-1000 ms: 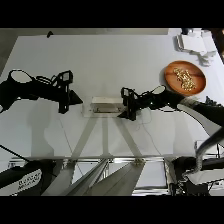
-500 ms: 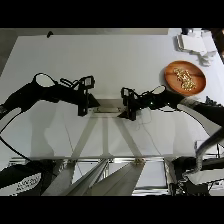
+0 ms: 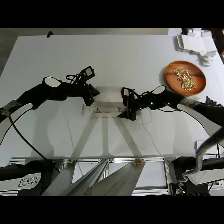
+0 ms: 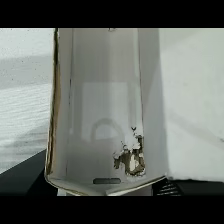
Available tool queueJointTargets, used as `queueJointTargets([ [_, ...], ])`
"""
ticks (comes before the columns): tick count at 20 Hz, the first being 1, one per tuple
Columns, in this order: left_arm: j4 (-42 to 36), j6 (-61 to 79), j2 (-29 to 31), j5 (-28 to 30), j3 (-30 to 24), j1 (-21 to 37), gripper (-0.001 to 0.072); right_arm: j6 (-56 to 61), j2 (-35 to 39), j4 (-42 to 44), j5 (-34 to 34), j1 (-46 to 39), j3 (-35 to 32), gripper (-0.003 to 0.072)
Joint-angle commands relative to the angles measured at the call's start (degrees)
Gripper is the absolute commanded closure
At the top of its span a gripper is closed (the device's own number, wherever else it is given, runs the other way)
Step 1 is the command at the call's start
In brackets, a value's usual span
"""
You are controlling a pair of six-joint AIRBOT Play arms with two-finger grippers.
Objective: Fold the box and place the chain.
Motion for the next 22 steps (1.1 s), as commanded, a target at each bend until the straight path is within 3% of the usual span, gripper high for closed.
queueJointTargets([
  [1,0.0,0.2,-2.5,0.5,0.0,0.2,0.0703,0.0,0.0,0.0,0.0,0.0,0.0,0.0145],
  [4,0.1,0.7,1.3,-0.4,0.0,1.0,0.0703,0.0,0.0,0.0,0.0,0.0,0.0,0.0145],
  [7,3.0,0.7,6.8,-5.6,0.0,1.9,0.0703,0.0,0.0,0.0,0.0,0.0,0.0,0.0145],
  [11,14.0,0.6,11.1,-12.0,0.0,2.0,0.0703,0.0,0.0,0.0,0.0,0.0,0.0,0.0145],
  [14,21.3,-0.2,10.9,-12.7,0.0,2.3,0.0685,0.0,0.0,0.0,0.0,0.0,0.0,0.0145],
  [15,22.0,-0.2,10.5,-13.0,0.0,2.9,0.0576,0.0,0.0,0.0,0.0,0.0,0.0,0.0145],
  [17,22.1,-0.2,9.4,-13.4,0.0,3.8,0.0251,0.0,0.0,0.0,0.0,0.0,0.0,0.0145],
  [18,22.3,-0.2,8.8,-13.6,0.0,3.8,0.0178,0.0,0.0,0.0,0.0,0.0,0.0,0.0145],
  [20,22.3,1.2,7.3,-13.6,0.0,3.8,0.0174,0.0,0.0,0.0,0.0,0.0,0.0,0.0145],
  [22,22.3,4.4,5.4,-13.8,0.0,3.7,0.0090,0.0,0.0,0.0,0.0,0.0,0.0,0.0145],
])
